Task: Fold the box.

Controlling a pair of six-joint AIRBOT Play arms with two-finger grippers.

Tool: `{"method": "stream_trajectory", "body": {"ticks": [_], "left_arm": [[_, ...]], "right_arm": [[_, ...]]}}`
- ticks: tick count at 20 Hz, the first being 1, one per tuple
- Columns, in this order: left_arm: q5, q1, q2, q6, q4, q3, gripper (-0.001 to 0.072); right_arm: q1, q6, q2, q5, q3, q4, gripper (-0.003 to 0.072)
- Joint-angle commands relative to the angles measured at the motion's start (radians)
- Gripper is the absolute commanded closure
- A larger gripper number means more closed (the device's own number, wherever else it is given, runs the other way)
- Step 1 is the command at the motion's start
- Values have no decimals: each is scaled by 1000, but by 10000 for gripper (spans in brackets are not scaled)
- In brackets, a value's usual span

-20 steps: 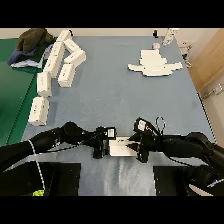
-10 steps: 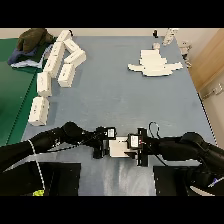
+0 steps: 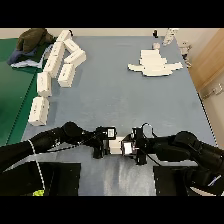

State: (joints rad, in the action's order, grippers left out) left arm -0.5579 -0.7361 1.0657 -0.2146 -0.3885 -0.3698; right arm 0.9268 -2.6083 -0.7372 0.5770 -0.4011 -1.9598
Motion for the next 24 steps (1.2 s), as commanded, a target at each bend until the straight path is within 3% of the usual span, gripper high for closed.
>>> {"method": "stream_trajectory", "body": {"ticks": [1,19,20,22,24], "left_arm": [[0,0,1,-2,-1,0,200],[0,0,1,-2,-1,0,200],[0,0,1,-2,-1,0,200],[0,0,1,-2,-1,0,200],[0,0,1,-2,-1,0,200]], "right_arm": [[2,-1,6,-9,-5,19,234],[2,18,54,-89,-5,93,247],[2,31,47,-84,-5,90,283],[2,34,22,-67,-5,66,284],[2,34,-7,-52,-5,45,409]]}}
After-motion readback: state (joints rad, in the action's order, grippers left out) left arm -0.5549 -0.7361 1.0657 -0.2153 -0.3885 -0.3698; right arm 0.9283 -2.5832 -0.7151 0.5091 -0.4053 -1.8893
